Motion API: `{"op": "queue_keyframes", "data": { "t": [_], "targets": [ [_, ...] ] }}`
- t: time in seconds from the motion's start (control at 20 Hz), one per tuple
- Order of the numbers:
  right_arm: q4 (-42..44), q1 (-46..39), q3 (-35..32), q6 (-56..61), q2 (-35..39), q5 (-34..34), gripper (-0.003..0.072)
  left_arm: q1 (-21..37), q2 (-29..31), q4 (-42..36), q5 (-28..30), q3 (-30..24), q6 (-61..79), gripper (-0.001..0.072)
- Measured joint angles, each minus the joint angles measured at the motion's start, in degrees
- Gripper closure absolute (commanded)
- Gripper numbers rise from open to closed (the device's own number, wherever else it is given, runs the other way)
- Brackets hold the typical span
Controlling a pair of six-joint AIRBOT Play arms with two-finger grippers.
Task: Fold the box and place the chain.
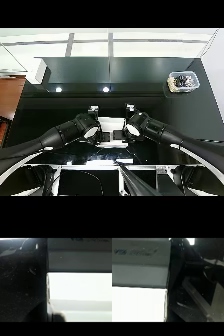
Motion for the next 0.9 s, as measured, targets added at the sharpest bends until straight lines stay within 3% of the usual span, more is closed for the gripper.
{"op": "queue_keyframes", "data": {
  "t": [0.1, 0.15, 0.25, 0.65, 0.75, 0.9],
  "targets": [
    [0.02, 0.07, 0.00, 0.17, -0.04, -0.37, 0.0668, 0.00, -0.02, 0.02, 0.00, -0.02, 0.00, 0.0685],
    [0.00, 0.11, 0.00, 0.17, -0.07, -0.48, 0.0621, 0.00, -0.04, 0.02, 0.00, 0.00, 0.00, 0.0685],
    [0.02, 0.11, -0.02, 0.20, -0.20, -1.03, 0.0597, 0.00, -0.09, 0.07, -0.22, -0.02, 0.00, 0.0685],
    [0.04, 0.11, -0.02, 0.37, -0.15, -0.76, 0.0599, 0.00, -0.09, 0.04, -0.17, -0.02, 0.00, 0.0685],
    [0.04, 0.11, -0.02, 0.35, -0.15, -0.63, 0.0673, 0.00, -0.09, 0.02, -0.15, -0.02, 0.00, 0.0685],
    [0.02, 0.11, -0.02, 0.35, -0.11, -0.59, 0.0674, 0.00, -0.09, -0.02, 0.02, -0.02, 0.00, 0.0685]
  ]
}}
